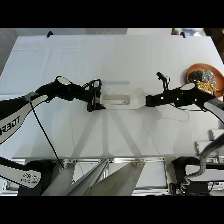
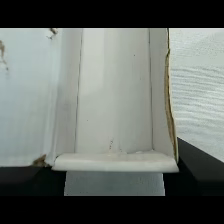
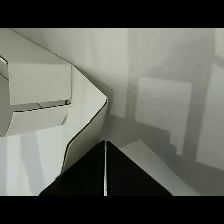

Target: Fold the box and place the chain.

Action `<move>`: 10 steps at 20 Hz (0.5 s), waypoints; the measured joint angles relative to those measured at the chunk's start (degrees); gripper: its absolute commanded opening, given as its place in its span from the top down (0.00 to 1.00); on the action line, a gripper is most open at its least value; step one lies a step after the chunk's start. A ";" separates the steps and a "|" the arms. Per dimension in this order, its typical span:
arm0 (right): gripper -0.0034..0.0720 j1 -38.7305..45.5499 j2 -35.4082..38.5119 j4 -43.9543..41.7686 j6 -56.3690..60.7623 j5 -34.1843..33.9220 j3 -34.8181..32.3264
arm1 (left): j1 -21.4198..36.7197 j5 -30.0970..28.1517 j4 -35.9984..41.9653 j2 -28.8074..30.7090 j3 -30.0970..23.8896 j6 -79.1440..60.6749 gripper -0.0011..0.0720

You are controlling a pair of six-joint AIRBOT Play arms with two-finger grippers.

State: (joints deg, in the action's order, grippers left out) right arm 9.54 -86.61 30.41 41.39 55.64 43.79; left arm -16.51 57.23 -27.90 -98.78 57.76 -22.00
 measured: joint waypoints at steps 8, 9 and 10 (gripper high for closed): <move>0.95 -2.21 0.20 -9.79 -4.76 4.46 0.00 | 0.00 0.00 0.02 0.00 0.00 0.00 0.79; 0.95 -2.27 0.37 -11.10 -5.07 4.98 0.02 | -0.02 0.00 0.00 0.00 0.00 0.00 0.79; 0.95 -2.36 0.57 -12.11 -5.29 5.42 0.00 | 0.00 0.00 0.00 0.00 0.00 0.00 0.79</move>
